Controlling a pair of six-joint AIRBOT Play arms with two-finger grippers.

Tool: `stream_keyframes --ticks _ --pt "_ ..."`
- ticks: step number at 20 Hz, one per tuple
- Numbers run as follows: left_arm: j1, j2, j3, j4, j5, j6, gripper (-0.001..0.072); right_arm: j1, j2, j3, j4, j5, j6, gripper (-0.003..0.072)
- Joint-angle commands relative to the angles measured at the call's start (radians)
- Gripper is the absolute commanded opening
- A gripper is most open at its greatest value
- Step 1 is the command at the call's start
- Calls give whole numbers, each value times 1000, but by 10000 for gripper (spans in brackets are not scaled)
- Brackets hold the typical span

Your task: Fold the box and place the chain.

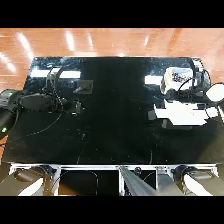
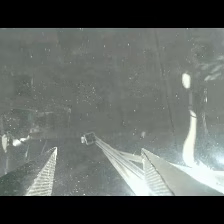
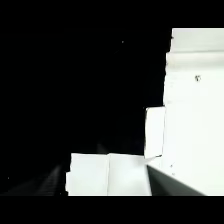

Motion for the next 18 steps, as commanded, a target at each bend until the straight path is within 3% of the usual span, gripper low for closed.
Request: stream_keyframes --ticks 1,5,9,10,14,18 --pt "0 -11 -4 -5 -13 0 595 -111 1 60 -103 38 33 706" --pt "0 -11 -4 1 -19 0 595 -587 -32 119 -143 59 39 704" --pt "0 -11 -4 2 -19 0 595 -952 -200 125 100 169 -226 707" --pt "0 -11 -4 2 -19 0 596 -992 -251 148 128 203 -264 707" --pt "0 -11 -4 1 -59 0 596 -1069 -520 358 309 542 -464 706" --pt "0 -11 -4 1 -70 0 596 -1061 -683 528 365 586 -489 705"
